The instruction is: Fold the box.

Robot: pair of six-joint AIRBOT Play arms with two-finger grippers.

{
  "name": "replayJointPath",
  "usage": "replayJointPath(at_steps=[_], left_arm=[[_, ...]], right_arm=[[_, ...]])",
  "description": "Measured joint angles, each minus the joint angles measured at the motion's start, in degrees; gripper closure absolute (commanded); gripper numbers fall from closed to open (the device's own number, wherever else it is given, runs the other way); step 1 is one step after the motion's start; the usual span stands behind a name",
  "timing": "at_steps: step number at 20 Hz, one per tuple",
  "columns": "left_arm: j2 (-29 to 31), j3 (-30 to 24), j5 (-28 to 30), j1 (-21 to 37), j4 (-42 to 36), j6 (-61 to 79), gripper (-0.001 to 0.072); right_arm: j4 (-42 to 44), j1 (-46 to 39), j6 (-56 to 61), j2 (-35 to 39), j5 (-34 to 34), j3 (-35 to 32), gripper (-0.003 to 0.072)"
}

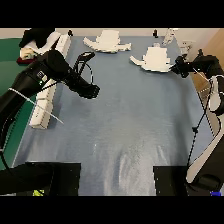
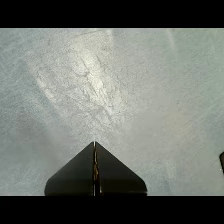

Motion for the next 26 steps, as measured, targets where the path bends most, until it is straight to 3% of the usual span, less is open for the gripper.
replayJointPath(at_steps=[5,8,11,18,21,22,23,24,26], left_arm=[[0.00,0.00,0.00,0.00,0.00,0.00,0.0698],[0.00,0.00,0.00,0.00,0.02,0.00,0.0698],[0.00,0.00,0.00,0.00,0.02,0.00,0.0698],[0.00,0.00,0.00,0.00,0.02,0.00,0.0698],[0.00,0.00,0.00,0.00,0.02,0.02,0.0698],[0.00,0.00,0.00,0.00,0.02,0.02,0.0698],[0.00,0.00,0.00,0.00,0.02,0.02,0.0698],[0.00,0.00,0.00,0.00,0.02,0.00,0.0698],[0.00,0.00,0.00,0.00,0.02,0.00,0.0698]], right_arm=[[-0.83,2.08,-0.46,6.47,-8.26,-3.54,0.0688],[-5.05,4.52,0.74,13.18,-13.92,-11.32,0.0689],[-7.72,8.92,1.44,24.59,-14.58,-25.68,0.0688],[-10.80,22.14,7.72,57.11,-8.96,-65.90,0.0688],[-11.30,26.43,11.28,67.06,-6.64,-78.31,0.0683],[-11.32,27.26,11.96,69.11,-6.21,-81.00,0.0644],[-11.37,27.89,12.63,70.55,-5.95,-83.08,0.0405],[-11.91,28.50,12.90,71.60,-5.70,-84.78,0.0270],[-13.55,28.87,13.44,72.96,-5.03,-86.36,0.0269]])
